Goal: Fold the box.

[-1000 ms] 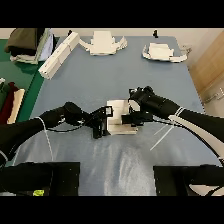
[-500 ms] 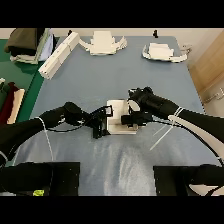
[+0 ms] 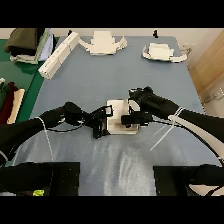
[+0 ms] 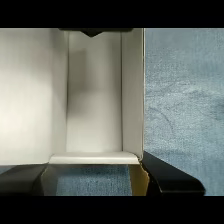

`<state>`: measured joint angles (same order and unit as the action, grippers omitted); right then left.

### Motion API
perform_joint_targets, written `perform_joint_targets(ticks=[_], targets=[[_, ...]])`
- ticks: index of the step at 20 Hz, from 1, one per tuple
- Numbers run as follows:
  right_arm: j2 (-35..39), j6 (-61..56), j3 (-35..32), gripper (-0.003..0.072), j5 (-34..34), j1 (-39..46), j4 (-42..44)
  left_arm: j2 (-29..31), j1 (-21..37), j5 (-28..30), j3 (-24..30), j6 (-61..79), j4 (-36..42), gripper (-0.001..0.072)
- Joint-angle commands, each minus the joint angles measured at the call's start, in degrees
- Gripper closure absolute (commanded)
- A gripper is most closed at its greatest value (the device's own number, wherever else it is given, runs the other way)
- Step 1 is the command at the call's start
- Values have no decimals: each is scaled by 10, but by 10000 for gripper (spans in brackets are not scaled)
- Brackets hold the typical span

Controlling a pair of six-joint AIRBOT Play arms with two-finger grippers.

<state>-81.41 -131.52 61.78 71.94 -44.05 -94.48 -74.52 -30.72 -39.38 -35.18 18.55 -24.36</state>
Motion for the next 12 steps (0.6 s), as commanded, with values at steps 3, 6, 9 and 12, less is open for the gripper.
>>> perform_joint_targets(ticks=[3,6,9,12], targets=[[46,0,1,199,14,0,6,0,0,-1,0,0,-1,227],[107,0,1,199,20,2,6,0,0,-1,0,0,-1,227],[163,1,0,358,53,25,-17,0,0,-1,0,0,-1,227],[171,63,-1,681,56,116,-2,0,0,-1,0,0,-1,227]])
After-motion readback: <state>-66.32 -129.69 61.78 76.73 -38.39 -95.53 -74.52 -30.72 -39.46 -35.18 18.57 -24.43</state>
